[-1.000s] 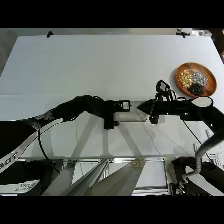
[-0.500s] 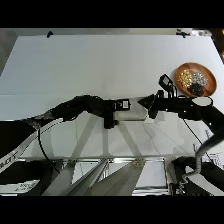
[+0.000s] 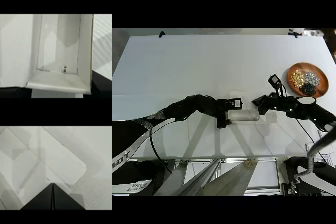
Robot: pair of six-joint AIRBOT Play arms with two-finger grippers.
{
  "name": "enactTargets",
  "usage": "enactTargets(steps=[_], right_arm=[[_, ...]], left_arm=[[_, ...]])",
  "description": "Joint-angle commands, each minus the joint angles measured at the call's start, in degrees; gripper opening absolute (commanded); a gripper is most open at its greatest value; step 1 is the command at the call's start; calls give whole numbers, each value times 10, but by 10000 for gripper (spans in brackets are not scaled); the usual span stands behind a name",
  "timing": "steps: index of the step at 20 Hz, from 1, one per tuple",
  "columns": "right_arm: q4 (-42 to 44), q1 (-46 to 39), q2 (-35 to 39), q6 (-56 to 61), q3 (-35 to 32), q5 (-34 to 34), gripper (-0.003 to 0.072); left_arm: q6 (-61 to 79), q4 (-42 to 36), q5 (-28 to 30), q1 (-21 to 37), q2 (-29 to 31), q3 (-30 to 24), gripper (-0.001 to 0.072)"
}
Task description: Fold the box and place the chain.
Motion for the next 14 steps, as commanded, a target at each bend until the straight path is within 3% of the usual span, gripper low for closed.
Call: enactTargets(steps=[1, 6, 9, 14], right_arm=[[0, 1, -2, 5, 0, 32, 13], [-2, 0, 3, -8, 0, 84, 13], [-26, 0, 47, -5, 0, 95, 13], [-184, 0, 163, 94, 0, 146, 13]], left_arm=[[1, 2, 2, 0, 0, 0, 316], [1, 2, 2, 0, 0, 0, 316], [1, 2, 2, 0, 0, 0, 316], [1, 2, 2, 0, 0, 0, 316]])
